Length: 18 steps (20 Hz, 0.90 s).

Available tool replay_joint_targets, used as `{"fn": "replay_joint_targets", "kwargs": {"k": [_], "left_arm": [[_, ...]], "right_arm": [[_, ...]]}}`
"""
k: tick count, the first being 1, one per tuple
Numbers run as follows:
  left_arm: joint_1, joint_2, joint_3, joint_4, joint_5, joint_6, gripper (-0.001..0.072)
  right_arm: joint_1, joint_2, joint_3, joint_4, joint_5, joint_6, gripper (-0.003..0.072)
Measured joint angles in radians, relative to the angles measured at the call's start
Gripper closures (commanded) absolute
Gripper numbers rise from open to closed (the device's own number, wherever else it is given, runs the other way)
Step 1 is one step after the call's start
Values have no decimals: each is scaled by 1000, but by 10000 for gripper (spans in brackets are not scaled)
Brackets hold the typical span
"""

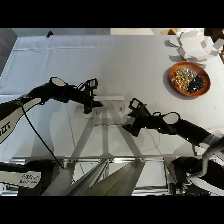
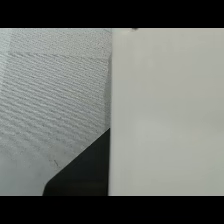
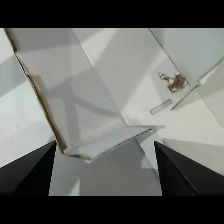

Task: Fold the box and place the chain.

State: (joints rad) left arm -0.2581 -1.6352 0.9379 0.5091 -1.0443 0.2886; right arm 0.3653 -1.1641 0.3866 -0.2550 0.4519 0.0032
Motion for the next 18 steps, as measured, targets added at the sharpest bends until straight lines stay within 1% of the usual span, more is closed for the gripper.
{"fn": "replay_joint_targets", "kwargs": {"k": [4,8,13,16,18], "left_arm": [[0,0,0,0,0,0,699],[0,0,0,0,0,0,699],[0,0,0,0,0,0,699],[0,0,0,0,0,0,699],[0,0,0,0,0,0,699]], "right_arm": [[23,-31,2,93,-62,-18,-6],[29,-40,16,169,-71,-108,-6],[20,-43,36,196,-42,-193,-6],[-32,-45,44,197,-20,-215,-6],[-68,-45,49,195,16,-243,-6]]}}
